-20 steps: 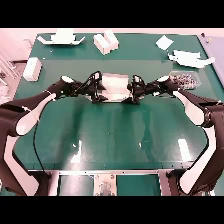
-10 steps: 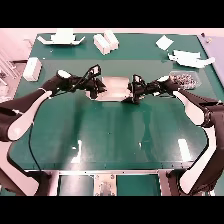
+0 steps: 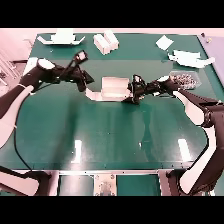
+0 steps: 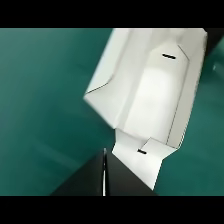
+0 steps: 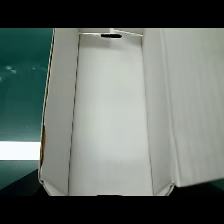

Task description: Fold the box and place the chain.

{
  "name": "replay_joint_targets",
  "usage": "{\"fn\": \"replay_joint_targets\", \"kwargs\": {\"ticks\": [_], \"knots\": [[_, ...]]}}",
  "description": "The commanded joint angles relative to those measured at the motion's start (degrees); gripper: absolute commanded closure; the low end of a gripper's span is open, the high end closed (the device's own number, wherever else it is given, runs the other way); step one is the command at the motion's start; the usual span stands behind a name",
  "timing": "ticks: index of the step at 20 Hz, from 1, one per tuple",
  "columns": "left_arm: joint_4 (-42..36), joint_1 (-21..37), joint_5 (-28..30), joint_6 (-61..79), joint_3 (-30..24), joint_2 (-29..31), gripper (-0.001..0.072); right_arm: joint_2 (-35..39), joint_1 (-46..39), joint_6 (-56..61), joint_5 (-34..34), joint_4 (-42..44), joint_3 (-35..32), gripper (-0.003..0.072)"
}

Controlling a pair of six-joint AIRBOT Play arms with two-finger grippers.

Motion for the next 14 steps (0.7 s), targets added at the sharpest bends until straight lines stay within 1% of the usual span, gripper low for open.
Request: {"fn": "replay_joint_targets", "kwargs": {"ticks": [1, 5, 8, 10, 12, 14], "knots": [[0.68, 5.11, 0.31, -22.36, -0.02, 0.94, 0.0686, 0.02, 0.07, -0.02, 0.0, 0.02, 0.02, 0.0128], [0.76, 9.49, -1.79, -37.92, -0.02, -0.35, 0.0687, 0.02, 0.07, -0.02, 0.0, 0.02, 0.0, 0.0128], [2.32, 9.49, -5.64, -46.01, -0.22, -3.3, 0.0687, 0.02, 0.07, -0.02, 0.0, 0.02, 0.02, 0.0128], [4.09, 9.64, -5.33, -50.31, -0.26, -5.6, 0.0687, 0.02, 0.02, -0.02, 0.0, 0.02, 0.02, 0.0128], [7.54, 9.62, -4.7, -54.03, -0.26, -6.67, 0.0687, 0.02, 0.02, -0.02, 0.0, 0.02, 0.02, 0.0128], [7.52, 9.51, -4.85, -56.15, -0.26, -7.78, 0.0687, 0.02, 0.02, -0.02, 0.0, 0.02, 0.02, 0.0128]]}}
